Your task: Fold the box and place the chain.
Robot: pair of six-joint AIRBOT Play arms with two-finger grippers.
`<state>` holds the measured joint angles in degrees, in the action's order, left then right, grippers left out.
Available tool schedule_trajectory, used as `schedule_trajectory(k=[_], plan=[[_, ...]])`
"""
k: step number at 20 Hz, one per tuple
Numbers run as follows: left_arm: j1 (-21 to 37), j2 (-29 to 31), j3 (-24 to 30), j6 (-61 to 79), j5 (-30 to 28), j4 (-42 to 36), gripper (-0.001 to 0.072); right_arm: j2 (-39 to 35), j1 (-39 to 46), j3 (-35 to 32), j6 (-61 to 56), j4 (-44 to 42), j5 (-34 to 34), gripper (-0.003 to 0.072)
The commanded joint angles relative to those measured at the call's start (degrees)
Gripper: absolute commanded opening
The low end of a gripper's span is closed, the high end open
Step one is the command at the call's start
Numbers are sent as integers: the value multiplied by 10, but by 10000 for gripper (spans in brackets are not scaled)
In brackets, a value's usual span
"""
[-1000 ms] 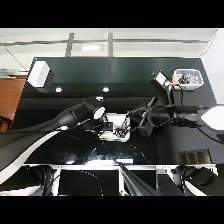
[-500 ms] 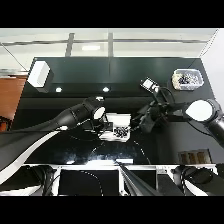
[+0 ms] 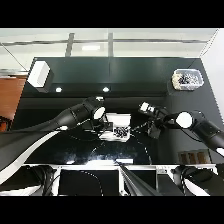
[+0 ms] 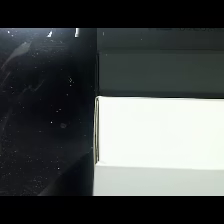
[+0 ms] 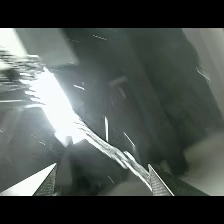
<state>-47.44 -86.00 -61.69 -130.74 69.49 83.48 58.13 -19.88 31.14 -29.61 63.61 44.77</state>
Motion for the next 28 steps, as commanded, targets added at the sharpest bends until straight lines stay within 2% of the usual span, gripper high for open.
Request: schedule_trajectory(k=[1,8,9,10,12,13,14,15,20,27,28], plan=[[0,0,0,0,0,0,31,38,-3,-13,225,-148,-26,674],[0,0,0,0,0,0,31,68,-3,-13,245,-154,-49,667],[0,0,0,0,0,0,31,69,-3,-13,243,-154,-50,508],[0,0,0,0,0,0,31,72,-3,-13,240,-154,-50,478],[0,0,0,0,0,0,31,74,-3,-13,221,-154,-50,476],[0,0,0,0,0,0,31,74,-3,-13,218,-153,-50,403],[0,0,0,0,0,0,31,74,-3,-13,217,-150,-50,261],[0,0,0,0,0,0,31,74,-3,-13,215,-145,-50,196],[0,0,0,0,0,0,31,74,-3,-13,165,-112,-63,195],[0,0,0,0,0,0,31,75,-4,-13,162,-111,-62,193],[0,0,0,0,0,0,31,75,-4,-13,141,-111,-66,165]])
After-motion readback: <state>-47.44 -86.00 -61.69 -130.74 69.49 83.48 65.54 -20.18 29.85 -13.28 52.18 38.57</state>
